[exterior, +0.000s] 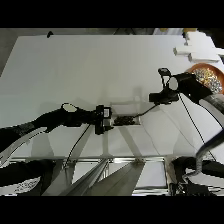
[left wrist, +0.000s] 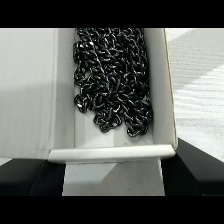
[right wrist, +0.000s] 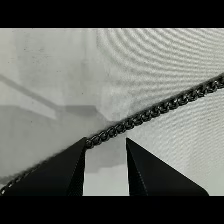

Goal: Fold the box and place the chain.

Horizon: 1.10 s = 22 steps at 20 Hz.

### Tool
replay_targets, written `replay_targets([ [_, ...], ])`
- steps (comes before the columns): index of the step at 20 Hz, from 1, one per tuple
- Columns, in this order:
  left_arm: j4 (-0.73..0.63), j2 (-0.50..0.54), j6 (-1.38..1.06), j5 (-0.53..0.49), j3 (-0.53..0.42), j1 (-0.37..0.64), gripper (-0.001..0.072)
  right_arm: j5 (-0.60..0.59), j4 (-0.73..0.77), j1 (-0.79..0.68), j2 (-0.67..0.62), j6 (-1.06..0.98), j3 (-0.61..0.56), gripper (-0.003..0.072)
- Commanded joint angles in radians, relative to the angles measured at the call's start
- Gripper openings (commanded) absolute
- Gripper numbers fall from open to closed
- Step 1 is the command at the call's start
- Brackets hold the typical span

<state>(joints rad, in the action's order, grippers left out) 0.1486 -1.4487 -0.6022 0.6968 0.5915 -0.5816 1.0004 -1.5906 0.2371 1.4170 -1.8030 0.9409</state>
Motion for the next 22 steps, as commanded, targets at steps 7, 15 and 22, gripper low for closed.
replay_targets([
  [7, 0.000, 0.000, 0.000, 0.000, 0.000, 0.000, 0.0209, 0.008, -0.005, 0.000, 0.056, -0.010, 0.000, 0.0103],
  [15, 0.000, 0.000, 0.000, 0.000, 0.000, 0.000, 0.0209, 0.140, -0.010, 0.050, -0.171, 0.082, 0.000, 0.0016],
  [22, 0.000, 0.000, 0.000, 0.000, 0.000, 0.000, 0.0209, 0.272, 0.028, 0.244, -0.548, 0.084, 0.000, 0.0016],
])
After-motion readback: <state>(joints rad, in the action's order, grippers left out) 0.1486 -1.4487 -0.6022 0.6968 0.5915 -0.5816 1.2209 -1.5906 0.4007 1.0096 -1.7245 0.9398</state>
